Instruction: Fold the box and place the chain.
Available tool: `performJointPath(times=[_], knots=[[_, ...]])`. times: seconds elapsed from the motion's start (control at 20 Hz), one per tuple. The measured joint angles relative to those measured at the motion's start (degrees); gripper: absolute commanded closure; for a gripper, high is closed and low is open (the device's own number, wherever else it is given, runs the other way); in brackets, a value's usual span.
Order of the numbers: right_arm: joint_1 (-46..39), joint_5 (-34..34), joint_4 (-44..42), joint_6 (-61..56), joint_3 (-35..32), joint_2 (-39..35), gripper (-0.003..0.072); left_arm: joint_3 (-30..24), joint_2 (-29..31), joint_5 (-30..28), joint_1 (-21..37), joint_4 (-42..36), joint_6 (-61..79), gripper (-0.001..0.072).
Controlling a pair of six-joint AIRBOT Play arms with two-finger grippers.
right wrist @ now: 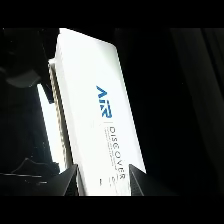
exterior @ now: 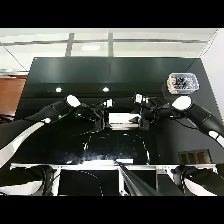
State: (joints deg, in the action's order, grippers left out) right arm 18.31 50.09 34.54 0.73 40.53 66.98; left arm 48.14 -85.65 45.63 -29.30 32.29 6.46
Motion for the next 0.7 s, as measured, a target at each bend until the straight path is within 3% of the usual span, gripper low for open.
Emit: performJointPath(times=[0.7], knots=[[0.0,1.2,1.99,-2.16,0.04,0.09,0.0302,0.0,0.0,-0.02,0.0,0.02,0.0,0.0218]])
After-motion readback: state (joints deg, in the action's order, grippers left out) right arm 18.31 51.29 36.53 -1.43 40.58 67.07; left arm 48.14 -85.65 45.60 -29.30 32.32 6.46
